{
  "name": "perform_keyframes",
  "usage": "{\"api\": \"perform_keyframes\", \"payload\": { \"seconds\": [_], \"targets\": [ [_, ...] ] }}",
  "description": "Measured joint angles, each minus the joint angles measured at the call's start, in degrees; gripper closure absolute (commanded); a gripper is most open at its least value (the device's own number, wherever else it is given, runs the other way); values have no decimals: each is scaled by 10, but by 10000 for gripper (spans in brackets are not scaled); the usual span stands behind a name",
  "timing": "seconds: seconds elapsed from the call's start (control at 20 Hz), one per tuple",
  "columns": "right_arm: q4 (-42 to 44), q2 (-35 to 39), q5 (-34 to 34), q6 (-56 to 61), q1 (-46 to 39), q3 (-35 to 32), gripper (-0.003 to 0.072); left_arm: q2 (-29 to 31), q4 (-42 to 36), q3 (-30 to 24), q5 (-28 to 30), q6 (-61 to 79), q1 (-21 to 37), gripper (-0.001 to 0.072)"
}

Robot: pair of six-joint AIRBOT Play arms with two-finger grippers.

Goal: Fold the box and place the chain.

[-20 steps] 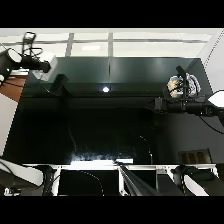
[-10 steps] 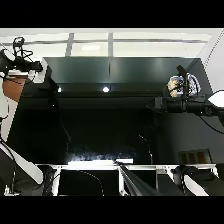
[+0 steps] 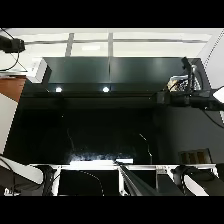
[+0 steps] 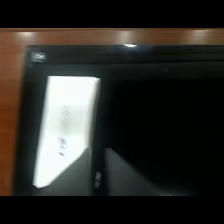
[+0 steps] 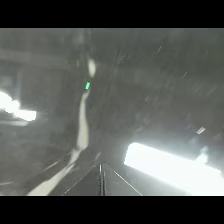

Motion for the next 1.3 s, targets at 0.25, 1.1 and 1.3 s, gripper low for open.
{"api": "perform_keyframes", "payload": {
  "seconds": [0.25,1.1,1.3],
  "targets": [
    [-124,37,-26,62,6,25,648,174,-76,-200,-66,-46,-50,684],
    [-240,85,-156,119,42,-103,649,702,-87,-870,202,-42,-126,681],
    [-240,85,-158,120,42,-104,649,706,-86,-874,209,-42,-126,681]
  ]
}}
